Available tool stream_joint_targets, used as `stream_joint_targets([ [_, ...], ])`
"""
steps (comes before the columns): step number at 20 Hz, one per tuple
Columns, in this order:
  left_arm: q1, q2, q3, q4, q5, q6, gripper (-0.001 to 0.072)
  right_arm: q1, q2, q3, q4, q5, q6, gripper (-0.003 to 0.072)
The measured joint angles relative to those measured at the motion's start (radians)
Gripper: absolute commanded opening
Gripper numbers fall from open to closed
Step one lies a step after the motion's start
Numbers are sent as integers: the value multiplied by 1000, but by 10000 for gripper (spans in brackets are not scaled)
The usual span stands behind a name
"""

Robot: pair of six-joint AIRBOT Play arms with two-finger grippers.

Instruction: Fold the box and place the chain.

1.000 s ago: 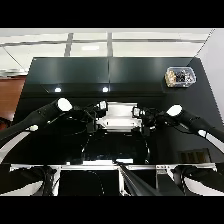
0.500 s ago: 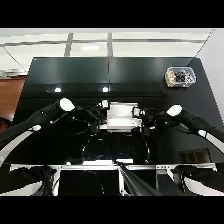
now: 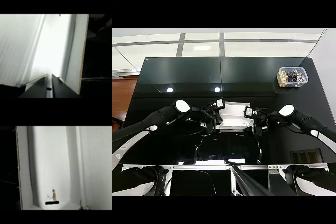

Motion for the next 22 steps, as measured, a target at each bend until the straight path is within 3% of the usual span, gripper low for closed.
stream_joint_targets([
  [1, -1, 0, 0, 0, 0, -2, 386, 0, 0, 0, 0, 0, 0, 239],
  [2, -2, -1, 0, -1, 3, -3, 232, 0, 0, 0, 0, -1, 0, 238],
  [3, -2, -1, 0, 0, 5, -2, 213, 0, 0, 0, 0, -1, 0, 239],
  [5, -4, -1, 0, -5, 3, 0, 417, 0, 0, 0, 0, -1, -1, 239],
  [6, -4, -1, 0, -5, 5, -3, 360, 0, 0, 0, 0, -1, 0, 238],
  [7, -4, -1, 0, -5, 5, -4, 65, 0, 0, 0, 0, 0, 0, 239],
  [8, -1, 0, 2, -2, 4, -5, 27, 0, 0, 0, 0, 0, 0, 239],
  [11, 26, 22, 23, 34, -35, -63, 26, 0, 0, 0, 0, -1, 0, 238],
  [14, 89, 95, 45, 153, -64, -195, 26, 0, 0, 0, 0, 0, 0, 239],
  [19, 338, 218, 58, 311, -141, -706, 27, 0, 0, 0, 0, 0, 0, 239],
  [22, 479, 218, 35, 297, -241, -1003, 27, 0, 0, 0, 0, 0, 0, 239],
])
